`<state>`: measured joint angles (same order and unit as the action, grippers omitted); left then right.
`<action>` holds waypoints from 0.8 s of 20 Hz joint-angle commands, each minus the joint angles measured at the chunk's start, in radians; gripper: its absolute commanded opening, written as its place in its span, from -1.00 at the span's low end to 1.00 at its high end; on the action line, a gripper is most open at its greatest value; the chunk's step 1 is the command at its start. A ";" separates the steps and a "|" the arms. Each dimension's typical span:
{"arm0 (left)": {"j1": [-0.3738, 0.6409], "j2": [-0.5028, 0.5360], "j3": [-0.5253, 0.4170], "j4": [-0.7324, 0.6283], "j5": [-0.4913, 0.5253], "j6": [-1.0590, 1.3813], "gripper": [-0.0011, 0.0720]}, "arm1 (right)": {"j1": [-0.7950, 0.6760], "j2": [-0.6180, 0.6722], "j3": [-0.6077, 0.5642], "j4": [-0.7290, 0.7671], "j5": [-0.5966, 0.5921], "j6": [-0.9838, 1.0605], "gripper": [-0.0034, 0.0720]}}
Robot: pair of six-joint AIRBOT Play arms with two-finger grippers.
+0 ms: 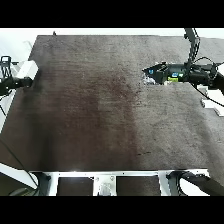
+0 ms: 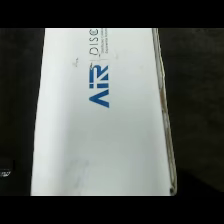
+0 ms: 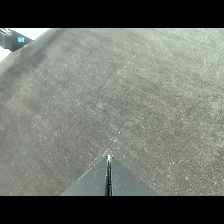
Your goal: Fold the box and place the chain.
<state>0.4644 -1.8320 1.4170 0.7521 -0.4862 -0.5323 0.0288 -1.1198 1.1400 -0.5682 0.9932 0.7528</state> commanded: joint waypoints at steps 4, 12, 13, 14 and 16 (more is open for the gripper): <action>0.019 -0.028 0.013 -0.018 0.030 0.086 -0.93 | 0.003 -0.001 0.000 0.001 -0.002 -0.001 -0.88; 0.018 -0.036 0.019 -0.024 0.060 0.077 -0.92 | 0.004 -0.001 0.000 0.029 -0.002 -0.001 -0.88; 0.018 -0.036 0.019 -0.024 0.063 0.068 -0.92 | 0.004 -0.001 0.000 0.040 -0.002 -0.001 -0.88; 0.018 -0.036 0.019 -0.024 0.063 0.067 -0.92 | 0.003 -0.001 0.000 0.050 -0.002 -0.001 -0.88; 0.018 -0.036 0.019 -0.024 0.055 0.068 -0.91 | 0.003 -0.001 0.000 0.057 -0.002 -0.001 -0.88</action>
